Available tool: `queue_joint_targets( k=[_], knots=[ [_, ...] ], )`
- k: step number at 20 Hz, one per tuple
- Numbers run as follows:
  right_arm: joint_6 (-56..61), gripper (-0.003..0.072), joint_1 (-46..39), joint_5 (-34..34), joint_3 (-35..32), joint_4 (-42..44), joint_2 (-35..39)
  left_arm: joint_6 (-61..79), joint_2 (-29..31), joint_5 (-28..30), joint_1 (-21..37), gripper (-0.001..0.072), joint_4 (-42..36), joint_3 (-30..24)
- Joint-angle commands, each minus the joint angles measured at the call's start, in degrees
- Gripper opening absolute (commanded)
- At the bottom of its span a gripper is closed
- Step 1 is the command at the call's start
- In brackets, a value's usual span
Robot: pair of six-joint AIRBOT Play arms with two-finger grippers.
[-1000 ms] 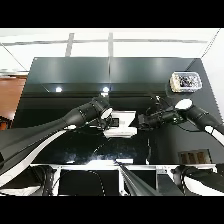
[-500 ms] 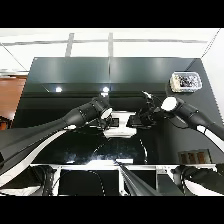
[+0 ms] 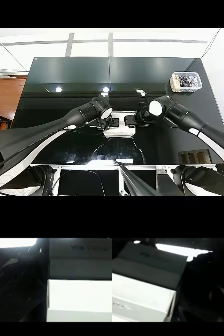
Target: Fold the box and place the chain.
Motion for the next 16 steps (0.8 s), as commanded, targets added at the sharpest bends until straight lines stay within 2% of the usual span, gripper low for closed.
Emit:
queue_joint_targets(
  k=[1, 3, 4, 5, 16],
  knots=[
    [8.9, 0.0416, 3.3, 5.3, 3.3, -8.4, -1.4, 0.0, 0.0, 0.0, 0.0, 0.0027, 0.0, 0.0],
    [11.3, 0.0405, 4.4, 6.8, 4.2, -8.5, -2.6, 0.0, 0.0, 0.0, 0.0, 0.0027, 0.0, 0.0],
    [11.4, 0.0282, 4.8, 6.8, 4.2, -8.4, -2.8, 0.0, 0.0, 0.0, 0.0, 0.0027, 0.0, 0.0],
    [11.5, 0.0235, 5.2, 6.6, 4.2, -8.4, -3.0, 0.0, 0.0, 0.0, 0.0, 0.0027, 0.0, 0.0],
    [12.8, 0.0238, 5.4, 6.1, 4.2, -7.6, -7.1, 0.0, 0.0, 0.0, 0.0, 0.0027, 0.0, 0.0]
  ],
)
